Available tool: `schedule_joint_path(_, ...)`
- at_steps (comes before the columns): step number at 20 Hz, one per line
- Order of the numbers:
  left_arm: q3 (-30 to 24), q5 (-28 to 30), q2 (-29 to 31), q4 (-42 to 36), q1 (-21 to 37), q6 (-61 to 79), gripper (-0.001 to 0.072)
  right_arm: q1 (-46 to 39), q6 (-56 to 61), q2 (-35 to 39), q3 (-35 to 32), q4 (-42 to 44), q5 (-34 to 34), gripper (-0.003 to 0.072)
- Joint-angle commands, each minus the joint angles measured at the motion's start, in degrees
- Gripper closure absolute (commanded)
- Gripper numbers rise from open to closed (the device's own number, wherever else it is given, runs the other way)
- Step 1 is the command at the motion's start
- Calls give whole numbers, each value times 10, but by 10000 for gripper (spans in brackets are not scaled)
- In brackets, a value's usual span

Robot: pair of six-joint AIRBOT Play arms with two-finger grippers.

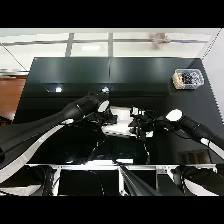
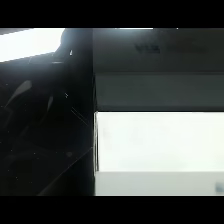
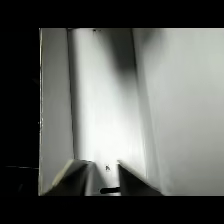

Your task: Fold the box and place the chain.

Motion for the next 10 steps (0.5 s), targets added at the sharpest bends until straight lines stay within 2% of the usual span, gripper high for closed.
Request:
schedule_joint_path(1,0,0,0,-2,0,0,684,0,18,0,0,-1,1,561)
schedule_joint_path(2,0,2,0,-3,0,0,684,-3,49,0,0,-2,1,671)
schedule_joint_path(5,0,1,0,-2,2,0,683,-50,320,22,9,-39,20,671)
schedule_joint_path(8,0,0,0,-2,1,0,684,-165,505,100,60,-144,160,671)
schedule_joint_path(10,0,1,0,-2,2,0,684,-269,627,152,71,-232,176,671)
